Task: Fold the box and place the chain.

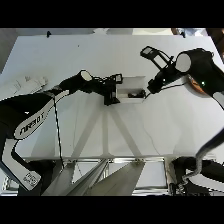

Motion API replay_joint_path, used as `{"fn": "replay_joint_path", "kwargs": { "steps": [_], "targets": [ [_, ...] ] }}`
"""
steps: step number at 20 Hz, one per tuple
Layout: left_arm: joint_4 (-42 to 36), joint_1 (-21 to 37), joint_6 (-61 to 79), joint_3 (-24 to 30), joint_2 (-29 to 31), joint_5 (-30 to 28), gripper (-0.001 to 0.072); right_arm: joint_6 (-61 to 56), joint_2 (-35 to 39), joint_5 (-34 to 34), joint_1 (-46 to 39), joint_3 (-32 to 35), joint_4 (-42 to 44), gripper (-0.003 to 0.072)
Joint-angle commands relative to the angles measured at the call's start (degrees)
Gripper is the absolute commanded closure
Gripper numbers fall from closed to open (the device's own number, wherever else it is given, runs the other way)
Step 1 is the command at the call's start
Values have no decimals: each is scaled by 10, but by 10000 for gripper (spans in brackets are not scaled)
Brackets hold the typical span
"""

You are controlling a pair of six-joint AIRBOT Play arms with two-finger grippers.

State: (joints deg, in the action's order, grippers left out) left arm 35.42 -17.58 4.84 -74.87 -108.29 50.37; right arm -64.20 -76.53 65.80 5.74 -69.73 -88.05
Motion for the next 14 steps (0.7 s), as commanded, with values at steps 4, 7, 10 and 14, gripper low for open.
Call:
{"fn": "replay_joint_path", "kwargs": {
  "steps": [4, 7, 10, 14],
  "targets": [
    [0, 0, 0, 0, 0, 0, 496, -137, -74, -22, -151, 0, -31, 176],
    [0, 0, 0, 0, 0, 0, 496, -137, -100, -40, -172, 0, -31, 173],
    [0, 0, 0, 0, 0, 0, 496, -59, -132, -71, -160, 0, -30, 101],
    [0, 0, 0, 0, 0, 0, 496, 106, -175, -94, -134, 0, -28, 55]
  ]
}}
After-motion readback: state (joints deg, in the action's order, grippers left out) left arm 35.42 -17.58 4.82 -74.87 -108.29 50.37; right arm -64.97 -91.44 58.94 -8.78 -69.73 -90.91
